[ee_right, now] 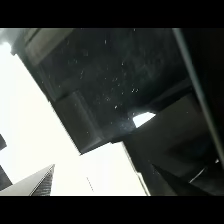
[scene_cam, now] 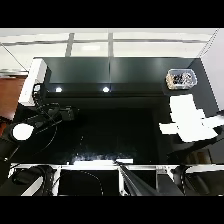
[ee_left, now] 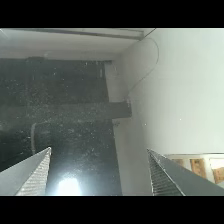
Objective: Fold the box and place the chain.
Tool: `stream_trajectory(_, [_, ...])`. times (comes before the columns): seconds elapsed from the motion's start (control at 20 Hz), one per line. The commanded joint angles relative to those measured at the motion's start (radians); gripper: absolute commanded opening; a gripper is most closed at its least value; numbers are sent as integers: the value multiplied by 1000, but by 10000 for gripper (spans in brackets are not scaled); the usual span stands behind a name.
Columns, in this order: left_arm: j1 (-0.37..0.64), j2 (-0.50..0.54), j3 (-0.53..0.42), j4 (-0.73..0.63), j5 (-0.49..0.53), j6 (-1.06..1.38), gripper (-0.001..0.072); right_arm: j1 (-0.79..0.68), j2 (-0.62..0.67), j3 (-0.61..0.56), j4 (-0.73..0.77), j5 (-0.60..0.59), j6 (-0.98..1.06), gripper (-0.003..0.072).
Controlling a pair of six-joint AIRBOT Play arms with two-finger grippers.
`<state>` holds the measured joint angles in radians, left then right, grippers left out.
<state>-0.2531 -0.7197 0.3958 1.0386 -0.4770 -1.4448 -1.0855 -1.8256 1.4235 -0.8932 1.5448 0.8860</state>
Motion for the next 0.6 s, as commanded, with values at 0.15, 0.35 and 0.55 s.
stream_trajectory(0.15, [-1, -1, 0, 0, 2, 0, 703, 10, -39, 21, 8, 91, -24, 714])
stream_trajectory(0.35, [-1, -1, 0, 0, 2, 0, 703, 21, -41, 21, -4, 99, -42, 7])
stream_trajectory(0.55, [-1, -1, 0, 0, 1, 0, 703, 42, -21, 0, 18, 127, -42, 9])
